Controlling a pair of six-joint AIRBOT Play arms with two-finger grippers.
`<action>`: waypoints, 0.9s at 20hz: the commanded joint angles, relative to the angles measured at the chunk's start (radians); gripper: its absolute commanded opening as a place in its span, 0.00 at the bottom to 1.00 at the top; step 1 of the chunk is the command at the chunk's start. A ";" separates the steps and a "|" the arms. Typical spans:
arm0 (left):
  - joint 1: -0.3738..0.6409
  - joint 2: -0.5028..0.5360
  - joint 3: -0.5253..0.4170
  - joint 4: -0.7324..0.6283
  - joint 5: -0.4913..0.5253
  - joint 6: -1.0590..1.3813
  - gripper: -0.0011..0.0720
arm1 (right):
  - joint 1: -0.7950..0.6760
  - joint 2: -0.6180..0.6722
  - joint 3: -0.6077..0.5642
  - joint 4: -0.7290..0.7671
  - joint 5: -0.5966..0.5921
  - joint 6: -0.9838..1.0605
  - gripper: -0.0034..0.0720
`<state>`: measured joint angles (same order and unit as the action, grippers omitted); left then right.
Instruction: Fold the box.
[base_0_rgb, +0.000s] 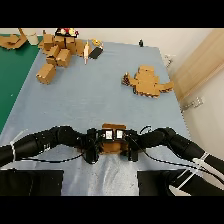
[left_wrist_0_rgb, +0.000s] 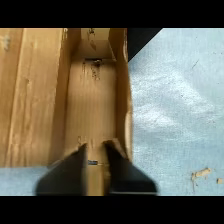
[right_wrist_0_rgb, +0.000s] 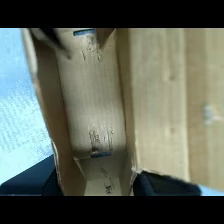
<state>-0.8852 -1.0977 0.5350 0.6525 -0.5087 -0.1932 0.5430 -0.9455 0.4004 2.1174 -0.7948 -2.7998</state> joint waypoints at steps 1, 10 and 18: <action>0.001 0.003 0.000 0.033 0.002 -0.006 0.03 | 0.000 -0.001 0.000 0.000 0.000 -0.002 0.63; 0.067 0.158 0.000 0.306 -0.069 -0.368 0.03 | 0.000 -0.001 0.000 0.000 0.000 -0.002 0.63; 0.162 0.395 -0.041 0.671 -0.230 -1.238 0.03 | 0.000 -0.001 0.000 0.000 0.000 -0.002 0.63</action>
<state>-0.7826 -0.7589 0.5159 1.1168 -0.6899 -0.9653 0.5430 -0.9455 0.4007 2.1170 -0.7948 -2.8014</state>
